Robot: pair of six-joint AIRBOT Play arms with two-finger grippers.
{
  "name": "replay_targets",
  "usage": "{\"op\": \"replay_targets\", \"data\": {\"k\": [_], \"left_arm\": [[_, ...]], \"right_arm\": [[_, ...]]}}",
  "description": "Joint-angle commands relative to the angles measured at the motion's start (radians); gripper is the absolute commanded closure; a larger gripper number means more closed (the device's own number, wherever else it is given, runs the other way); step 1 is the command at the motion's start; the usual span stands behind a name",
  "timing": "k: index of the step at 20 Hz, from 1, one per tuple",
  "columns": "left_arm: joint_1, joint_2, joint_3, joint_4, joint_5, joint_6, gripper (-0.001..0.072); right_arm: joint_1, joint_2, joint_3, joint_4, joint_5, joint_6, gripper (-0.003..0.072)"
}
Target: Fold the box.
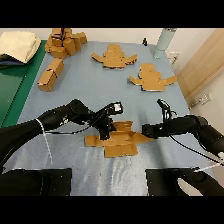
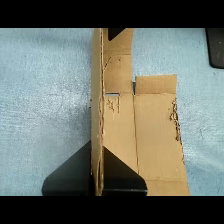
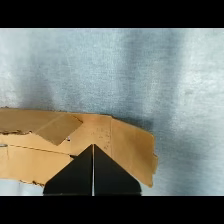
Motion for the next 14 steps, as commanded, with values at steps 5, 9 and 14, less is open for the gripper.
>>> {"op": "replay_targets", "data": {"k": [5,9,14], "left_arm": [[0.0,-0.002,0.001,-0.002,-0.001,0.0,0.0696],[-0.001,-0.002,0.001,-0.002,-0.001,0.0,0.0696],[-0.002,-0.002,0.001,-0.002,-0.001,0.0,0.0696]], "right_arm": [[0.127,0.084,0.013,0.036,-0.097,-0.105,0.0684],[0.437,0.206,0.013,-0.125,-0.123,0.049,0.0685],[0.919,0.195,-0.023,-0.648,-0.126,0.129,0.0048]]}}
